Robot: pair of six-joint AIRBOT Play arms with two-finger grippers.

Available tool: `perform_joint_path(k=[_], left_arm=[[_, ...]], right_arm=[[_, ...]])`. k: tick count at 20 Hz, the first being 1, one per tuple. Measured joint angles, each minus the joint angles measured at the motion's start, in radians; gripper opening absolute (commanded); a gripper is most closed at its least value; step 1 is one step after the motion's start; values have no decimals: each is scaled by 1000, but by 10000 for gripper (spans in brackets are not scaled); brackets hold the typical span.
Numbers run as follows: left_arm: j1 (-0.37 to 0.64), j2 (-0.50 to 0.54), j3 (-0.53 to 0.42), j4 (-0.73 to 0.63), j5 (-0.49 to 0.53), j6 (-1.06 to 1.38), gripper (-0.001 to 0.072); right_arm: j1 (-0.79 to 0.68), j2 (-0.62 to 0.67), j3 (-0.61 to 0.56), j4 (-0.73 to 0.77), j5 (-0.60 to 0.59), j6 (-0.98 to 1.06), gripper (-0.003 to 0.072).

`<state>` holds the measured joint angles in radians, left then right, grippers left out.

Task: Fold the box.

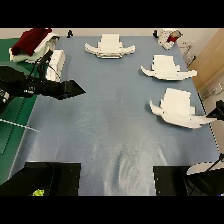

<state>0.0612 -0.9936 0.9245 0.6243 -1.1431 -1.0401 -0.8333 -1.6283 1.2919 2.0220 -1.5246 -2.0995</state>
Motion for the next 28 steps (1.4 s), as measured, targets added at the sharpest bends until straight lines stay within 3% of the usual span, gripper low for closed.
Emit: perform_joint_path(k=[6, 12, 13, 14, 15, 19, 28], left_arm=[[0, 0, 0, 0, -1, 0, 693], [0, 0, 0, 1, -27, 0, 693], [0, 0, 0, 2, -30, 0, 693], [0, 0, 0, 3, -33, 0, 693], [0, 0, 0, 3, -35, 0, 693], [0, 0, 0, 3, -45, 0, 693], [0, 0, 0, 3, -44, 0, 693]], right_arm=[[157, 21, -27, 245, -82, -3, 4], [490, 221, -261, 295, 14, 159, 8], [550, 263, -305, 283, 62, 196, 55], [605, 295, -340, 269, 107, 227, 235], [657, 321, -369, 256, 149, 259, 303], [792, 360, -420, 230, 263, 349, 301], [849, 347, -441, 79, 306, 457, 296]])
